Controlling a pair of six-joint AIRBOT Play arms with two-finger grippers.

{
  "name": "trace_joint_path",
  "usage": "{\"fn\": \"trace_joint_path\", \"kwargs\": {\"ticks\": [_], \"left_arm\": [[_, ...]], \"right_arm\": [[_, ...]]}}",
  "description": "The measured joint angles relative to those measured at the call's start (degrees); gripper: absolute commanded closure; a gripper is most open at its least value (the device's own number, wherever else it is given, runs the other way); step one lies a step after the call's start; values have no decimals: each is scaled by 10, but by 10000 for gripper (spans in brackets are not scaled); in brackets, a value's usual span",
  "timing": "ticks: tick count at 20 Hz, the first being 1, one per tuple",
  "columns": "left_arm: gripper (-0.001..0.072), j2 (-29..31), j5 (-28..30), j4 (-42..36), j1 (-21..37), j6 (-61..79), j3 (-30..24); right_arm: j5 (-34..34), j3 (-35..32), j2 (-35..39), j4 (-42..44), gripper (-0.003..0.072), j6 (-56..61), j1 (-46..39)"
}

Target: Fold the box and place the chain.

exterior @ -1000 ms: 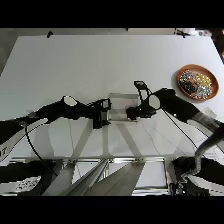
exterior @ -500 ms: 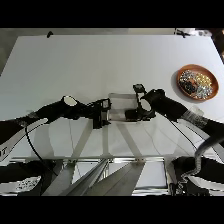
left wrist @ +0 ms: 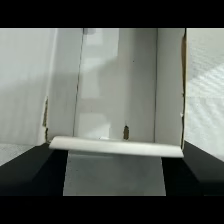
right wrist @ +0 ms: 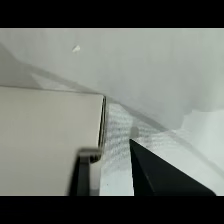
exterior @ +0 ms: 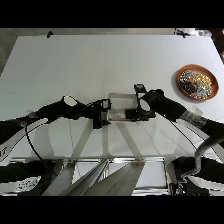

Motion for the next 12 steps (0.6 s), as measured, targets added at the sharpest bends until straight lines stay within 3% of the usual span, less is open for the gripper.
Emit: {"fn": "trace_joint_path", "kwargs": {"ticks": [1,2,3,5,6,7,9,10,12], "left_arm": [[499,0,0,0,0,0,0],[499,0,0,0,0,-1,0],[499,0,0,0,0,-1,0],[499,0,0,-2,0,-5,0],[499,0,0,-2,0,-5,0],[499,0,0,-2,0,-3,0],[499,0,0,0,0,0,0],[499,0,0,0,0,0,0],[499,0,0,0,0,-1,0]], "right_arm": [[-3,0,0,5,381,0,0],[-6,0,0,6,562,2,0],[-10,0,0,7,676,2,0],[-12,0,0,8,678,7,0],[-12,0,0,8,664,6,0],[-12,0,0,8,562,5,0],[-14,0,6,9,278,0,3],[-11,0,11,8,228,-4,4],[-7,0,30,1,228,-17,7]]}}
